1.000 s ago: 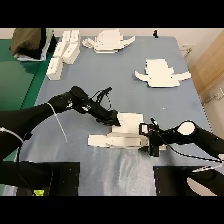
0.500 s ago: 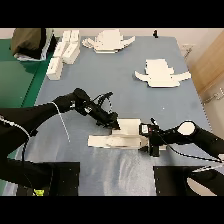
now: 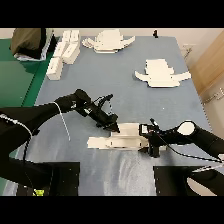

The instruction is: Fold the box.

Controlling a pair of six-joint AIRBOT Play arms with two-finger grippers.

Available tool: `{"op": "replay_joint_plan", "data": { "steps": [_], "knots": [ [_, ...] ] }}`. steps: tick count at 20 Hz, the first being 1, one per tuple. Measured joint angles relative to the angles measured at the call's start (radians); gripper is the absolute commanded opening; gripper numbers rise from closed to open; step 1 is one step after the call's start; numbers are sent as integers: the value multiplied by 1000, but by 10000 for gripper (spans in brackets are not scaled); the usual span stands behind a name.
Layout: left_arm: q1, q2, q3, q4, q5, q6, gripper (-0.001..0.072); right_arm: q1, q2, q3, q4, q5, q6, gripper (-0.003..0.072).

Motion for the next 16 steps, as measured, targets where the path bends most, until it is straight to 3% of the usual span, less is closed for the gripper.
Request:
{"op": "replay_joint_plan", "data": {
  "steps": [6, 9, 12, 16],
  "knots": [
    [0, 0, -2, -13, -13, 44, 16, 0, 0, 0, -1, -3, 0, 444],
    [19, 48, -1, -43, -19, 125, 15, 0, 0, 0, 0, -10, 3, 444],
    [68, 172, -2, -26, -14, 203, 14, -1, 0, 0, 0, -11, 2, 444],
    [112, 416, -36, 111, 31, 336, 16, 0, 0, 0, 0, -7, 2, 444]
  ]
}}
